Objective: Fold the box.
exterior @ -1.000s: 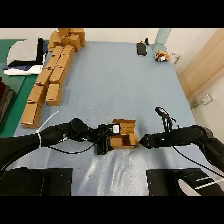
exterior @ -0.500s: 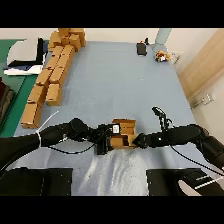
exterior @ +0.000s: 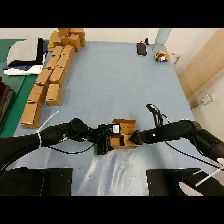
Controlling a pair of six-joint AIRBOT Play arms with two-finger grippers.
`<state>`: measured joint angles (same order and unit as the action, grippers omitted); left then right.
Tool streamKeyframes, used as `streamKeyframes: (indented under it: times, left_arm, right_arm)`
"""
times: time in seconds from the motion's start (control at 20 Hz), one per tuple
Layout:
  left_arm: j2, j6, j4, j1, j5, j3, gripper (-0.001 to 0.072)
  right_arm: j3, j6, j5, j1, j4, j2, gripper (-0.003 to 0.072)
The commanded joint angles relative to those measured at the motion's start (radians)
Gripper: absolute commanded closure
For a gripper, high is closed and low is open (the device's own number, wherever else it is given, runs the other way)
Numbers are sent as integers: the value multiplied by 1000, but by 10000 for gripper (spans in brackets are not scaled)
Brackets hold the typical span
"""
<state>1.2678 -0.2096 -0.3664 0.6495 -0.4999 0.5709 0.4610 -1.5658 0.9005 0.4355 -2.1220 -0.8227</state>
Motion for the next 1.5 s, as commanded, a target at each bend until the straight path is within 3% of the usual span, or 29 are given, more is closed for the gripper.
streamKeyframes:
  times: [0.0, 0.15, 0.3, 0.75, 1.0, 1.2, 1.25, 1.3, 1.35, 1.45]
  left_arm:
    - [0, 0, 0, -1, 0, 0, 187]
    - [0, 0, 0, -1, 0, 0, 186]
    - [0, 0, 0, -1, 0, 0, 187]
    - [0, 0, 0, -1, 0, 0, 186]
    - [0, 0, 0, -1, 0, 0, 187]
    - [0, 0, 0, -1, 0, 0, 186]
    - [0, 0, 0, -1, 0, 0, 186]
    - [0, 0, 0, -1, 0, 0, 187]
    - [0, 0, 0, -1, 0, 0, 187]
    - [0, 0, 0, -1, 0, 0, 187]
  right_arm:
    - [65, 267, -27, 159, 230, -91, 249]
    - [138, 505, 0, 296, 435, -158, 249]
    - [228, 702, 117, 385, 612, -232, 248]
    - [414, 908, 341, 483, 670, -495, 252]
    - [417, 937, 459, 483, 731, -504, 681]
    - [419, 937, 456, 483, 726, -504, 681]
    - [423, 937, 456, 483, 726, -504, 580]
    - [429, 937, 459, 483, 725, -502, 334]
    - [435, 933, 462, 483, 722, -500, 273]
    - [443, 929, 464, 483, 719, -488, 273]
